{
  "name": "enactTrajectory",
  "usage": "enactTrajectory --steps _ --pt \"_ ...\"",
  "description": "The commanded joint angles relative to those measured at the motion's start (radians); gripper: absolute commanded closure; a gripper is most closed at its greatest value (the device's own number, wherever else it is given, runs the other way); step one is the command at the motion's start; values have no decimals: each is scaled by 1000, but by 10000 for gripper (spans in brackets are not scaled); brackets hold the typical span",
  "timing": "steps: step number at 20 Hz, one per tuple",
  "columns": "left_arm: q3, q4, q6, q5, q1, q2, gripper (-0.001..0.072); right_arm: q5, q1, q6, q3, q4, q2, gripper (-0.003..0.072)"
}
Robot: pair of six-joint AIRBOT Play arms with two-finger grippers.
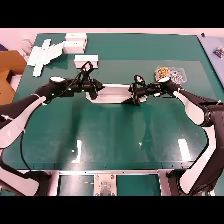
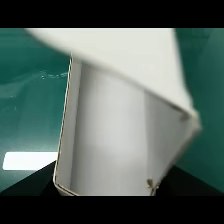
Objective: Fold the box and place the chain.
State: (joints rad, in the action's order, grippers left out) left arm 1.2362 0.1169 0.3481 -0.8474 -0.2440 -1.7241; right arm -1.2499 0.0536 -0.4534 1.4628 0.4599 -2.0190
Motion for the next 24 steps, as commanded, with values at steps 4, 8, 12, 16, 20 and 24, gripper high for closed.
enactTrajectory --steps 4,8,12,16,20,24 --pt "126 3 -74 -1 0 -95 695 0 1 0 0 0 0 206" --pt "153 6 -96 18 0 -124 695 0 1 0 0 0 0 205" --pt "153 11 -136 69 -1 -145 695 0 1 0 0 0 0 205" --pt "154 42 -175 137 -1 -158 695 0 1 0 0 0 0 205" --pt "167 68 -202 123 -1 -181 695 0 1 0 0 0 0 205" --pt "169 111 -206 89 -1 -181 694 0 1 0 0 0 0 205"
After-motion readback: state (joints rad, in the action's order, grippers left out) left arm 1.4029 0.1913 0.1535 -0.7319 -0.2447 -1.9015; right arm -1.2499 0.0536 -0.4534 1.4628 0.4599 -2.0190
